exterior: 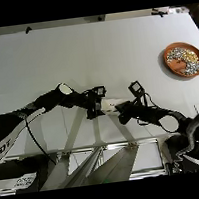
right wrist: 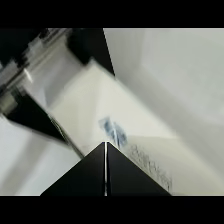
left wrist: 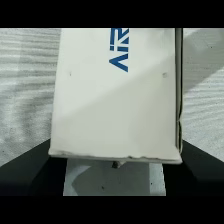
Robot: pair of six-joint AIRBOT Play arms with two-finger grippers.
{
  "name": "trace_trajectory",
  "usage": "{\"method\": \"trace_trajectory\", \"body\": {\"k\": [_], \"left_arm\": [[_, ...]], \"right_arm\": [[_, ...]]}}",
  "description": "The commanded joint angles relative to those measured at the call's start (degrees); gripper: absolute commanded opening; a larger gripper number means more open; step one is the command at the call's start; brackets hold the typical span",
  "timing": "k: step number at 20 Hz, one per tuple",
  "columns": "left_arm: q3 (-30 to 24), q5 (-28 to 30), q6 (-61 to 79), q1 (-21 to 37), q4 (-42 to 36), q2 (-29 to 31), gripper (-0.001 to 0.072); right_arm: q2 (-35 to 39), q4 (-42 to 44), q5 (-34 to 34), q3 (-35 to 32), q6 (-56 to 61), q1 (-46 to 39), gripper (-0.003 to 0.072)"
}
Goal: Fold the box and place the chain.
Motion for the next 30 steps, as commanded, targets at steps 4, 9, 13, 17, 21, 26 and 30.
{"method": "trace_trajectory", "body": {"k": [4,9,13,17,21,26,30], "left_arm": [[0.0,0.0,0.3,0.0,0.2,0.1,0.0339],[0.0,0.0,0.3,0.0,0.2,0.0,0.0339],[0.0,0.0,0.3,0.0,0.2,0.0,0.0339],[0.0,0.1,0.3,0.0,0.1,0.1,0.0304],[0.0,-0.2,-1.4,0.8,0.5,2.8,0.0007],[0.0,2.6,-15.8,6.5,13.0,11.7,0.0006],[0.0,2.1,-24.5,17.8,19.2,19.5,0.0004]], "right_arm": [[11.0,-2.9,12.8,6.8,2.0,-4.6,0.0014],[12.2,-28.1,48.2,13.8,24.1,-23.8,0.0013],[11.6,-42.6,71.5,14.4,28.4,-39.4,0.0013],[10.8,-43.6,77.4,14.4,27.9,-48.2,0.0014],[10.8,-43.6,75.3,14.4,27.9,-49.1,0.0014],[10.9,-43.1,73.3,14.4,28.0,-49.1,0.0014],[10.9,-42.9,73.3,14.4,28.0,-49.1,0.0014]]}}
